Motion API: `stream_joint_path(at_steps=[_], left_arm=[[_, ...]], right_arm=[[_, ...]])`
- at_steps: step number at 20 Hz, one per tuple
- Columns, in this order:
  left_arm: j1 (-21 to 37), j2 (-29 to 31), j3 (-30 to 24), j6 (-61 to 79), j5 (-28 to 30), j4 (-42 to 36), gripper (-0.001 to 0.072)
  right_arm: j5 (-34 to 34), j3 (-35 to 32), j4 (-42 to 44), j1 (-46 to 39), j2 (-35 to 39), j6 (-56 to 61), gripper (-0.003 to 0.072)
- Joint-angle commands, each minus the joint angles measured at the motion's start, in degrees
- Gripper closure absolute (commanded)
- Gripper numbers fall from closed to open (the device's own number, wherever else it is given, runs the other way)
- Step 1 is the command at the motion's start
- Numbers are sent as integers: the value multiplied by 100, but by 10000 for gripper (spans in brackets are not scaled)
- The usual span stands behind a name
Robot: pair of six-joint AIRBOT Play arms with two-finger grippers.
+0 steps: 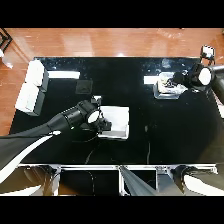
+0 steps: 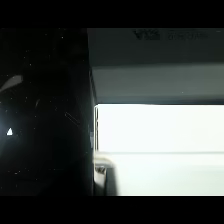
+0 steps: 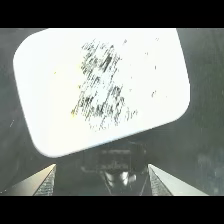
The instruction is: Fold the box and place the chain.
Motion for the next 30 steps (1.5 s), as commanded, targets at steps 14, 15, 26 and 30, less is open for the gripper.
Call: stream_joint_path(at_steps=[14, 15, 26, 30], left_arm=[[0, 0, 0, 0, 24, -11, 687], [-2, 0, 0, 0, 24, 7, 687], [-2, 0, 0, 0, 17, 2, 686], [-4, 0, 0, 2, 20, 0, 687]], right_arm=[[573, 2100, 55, -772, -2645, -37, 155], [514, 2100, 61, -772, -2669, -37, 155], [546, 2345, 380, -772, -2791, -302, 667], [1128, 2944, 380, -772, -2758, -868, 668]])
